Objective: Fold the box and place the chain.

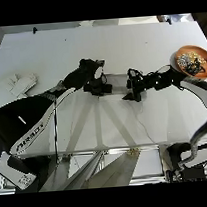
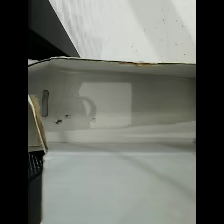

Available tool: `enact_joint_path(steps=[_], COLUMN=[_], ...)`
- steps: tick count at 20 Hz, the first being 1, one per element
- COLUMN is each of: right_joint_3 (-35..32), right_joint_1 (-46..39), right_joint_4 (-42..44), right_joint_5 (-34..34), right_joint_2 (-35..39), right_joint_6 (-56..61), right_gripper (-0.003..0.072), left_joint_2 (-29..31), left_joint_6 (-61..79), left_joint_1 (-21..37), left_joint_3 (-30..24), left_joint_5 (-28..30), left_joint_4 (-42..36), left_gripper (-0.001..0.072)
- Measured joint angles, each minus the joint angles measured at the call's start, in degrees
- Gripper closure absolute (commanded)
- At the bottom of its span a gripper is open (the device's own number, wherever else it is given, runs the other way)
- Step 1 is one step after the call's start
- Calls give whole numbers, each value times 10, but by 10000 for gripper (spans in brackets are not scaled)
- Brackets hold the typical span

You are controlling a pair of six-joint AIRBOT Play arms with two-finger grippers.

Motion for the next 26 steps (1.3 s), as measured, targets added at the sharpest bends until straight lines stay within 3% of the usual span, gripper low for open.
enact_joint_path(steps=[5,6,8,9,14,18,22,26], right_joint_3=[0,0,0,0,0,0,0,0], right_joint_1=[0,0,0,0,0,0,0,0], right_joint_4=[0,0,0,0,2,1,1,1], right_joint_5=[-1,-1,-2,-2,-3,-3,-2,-2], right_joint_2=[0,0,0,0,0,0,0,0], right_joint_6=[-1,-2,-4,-3,-2,-1,-2,-2], right_gripper=[226,226,226,226,226,226,226,226], left_joint_2=[-2,-2,0,5,37,68,98,124], left_joint_6=[-3,-3,-2,-2,2,85,298,595], left_joint_1=[-1,-1,0,2,30,76,124,177], left_joint_3=[1,1,1,1,1,1,-16,-79], left_joint_5=[0,0,1,2,1,-6,-6,21], left_joint_4=[-1,-1,-8,-9,-23,-92,-177,-271], left_gripper=[677,606,347,304,304,248,253,250])
